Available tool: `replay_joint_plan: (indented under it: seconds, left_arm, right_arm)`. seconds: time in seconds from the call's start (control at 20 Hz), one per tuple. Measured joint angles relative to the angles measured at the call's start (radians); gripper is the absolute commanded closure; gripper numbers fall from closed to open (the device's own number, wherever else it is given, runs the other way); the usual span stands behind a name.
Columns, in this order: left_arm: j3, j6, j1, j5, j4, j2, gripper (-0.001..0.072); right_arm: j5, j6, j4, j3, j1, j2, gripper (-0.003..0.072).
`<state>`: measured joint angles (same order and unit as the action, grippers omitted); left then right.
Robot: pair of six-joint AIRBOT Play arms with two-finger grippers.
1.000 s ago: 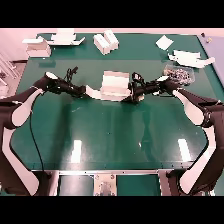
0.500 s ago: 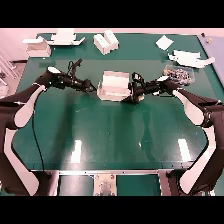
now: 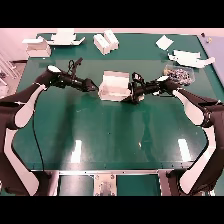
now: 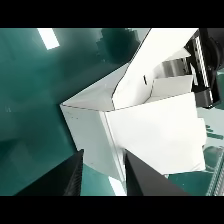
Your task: Fold the box and place the chain.
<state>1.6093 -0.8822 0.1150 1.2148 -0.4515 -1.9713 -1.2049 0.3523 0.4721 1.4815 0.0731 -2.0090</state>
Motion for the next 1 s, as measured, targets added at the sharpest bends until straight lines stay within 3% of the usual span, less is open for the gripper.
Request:
replay_joint_plan:
  seconds: [0.55,0.65,1.0]
  left_arm:
    - [0.0,0.009,0.035,-0.007,0.032,0.0,0.0399]
    - [0.0,0.009,0.037,-0.009,0.032,0.0,0.0287]
    - [0.021,-0.003,0.049,-0.006,-0.002,0.0,0.0287]
  right_arm:
    - [0.0,0.0,0.0,0.0,0.0,0.0,0.0088]
    - [0.0,0.0,0.0,0.0,0.0,0.0,0.0088]
    - [0.0,0.0,0.0,0.0,0.0,0.0,0.0088]
